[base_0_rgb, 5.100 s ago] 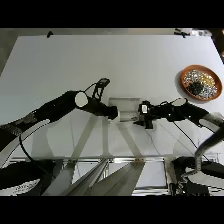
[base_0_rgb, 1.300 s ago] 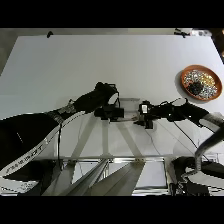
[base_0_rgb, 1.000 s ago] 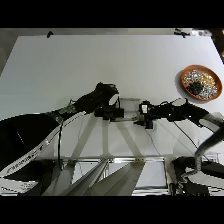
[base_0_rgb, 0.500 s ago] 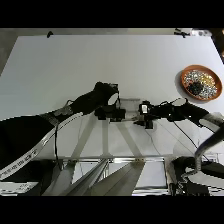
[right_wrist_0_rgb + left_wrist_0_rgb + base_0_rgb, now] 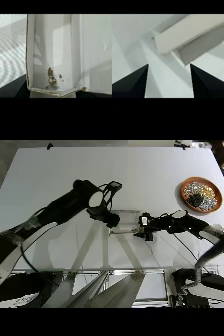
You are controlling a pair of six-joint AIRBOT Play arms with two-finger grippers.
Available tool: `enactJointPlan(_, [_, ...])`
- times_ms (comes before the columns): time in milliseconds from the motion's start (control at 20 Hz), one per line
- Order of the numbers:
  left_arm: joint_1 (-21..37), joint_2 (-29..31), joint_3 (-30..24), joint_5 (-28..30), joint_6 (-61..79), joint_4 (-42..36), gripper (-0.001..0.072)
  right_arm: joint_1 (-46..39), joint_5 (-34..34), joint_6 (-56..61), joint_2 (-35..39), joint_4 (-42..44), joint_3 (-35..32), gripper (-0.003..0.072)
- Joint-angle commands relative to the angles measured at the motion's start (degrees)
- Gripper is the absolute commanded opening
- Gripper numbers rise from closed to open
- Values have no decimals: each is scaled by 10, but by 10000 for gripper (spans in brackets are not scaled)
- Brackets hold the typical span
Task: Fold the box and place the chain.
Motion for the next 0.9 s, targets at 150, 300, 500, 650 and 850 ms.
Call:
enactJointPlan(150, [75,158,-178,91,728,-148,710,0,0,0,0,0,0,404])
enactJointPlan(300, [137,169,-294,149,922,-263,711,0,0,0,0,0,0,404])
enactJointPlan(500, [175,104,-319,182,977,-327,715,0,0,0,0,0,0,404])
enactJointPlan(650, [177,45,-319,211,1034,-382,716,0,0,0,0,0,0,404])
enactJointPlan(850, [177,-3,-313,224,1061,-434,717,0,0,0,0,0,0,404])
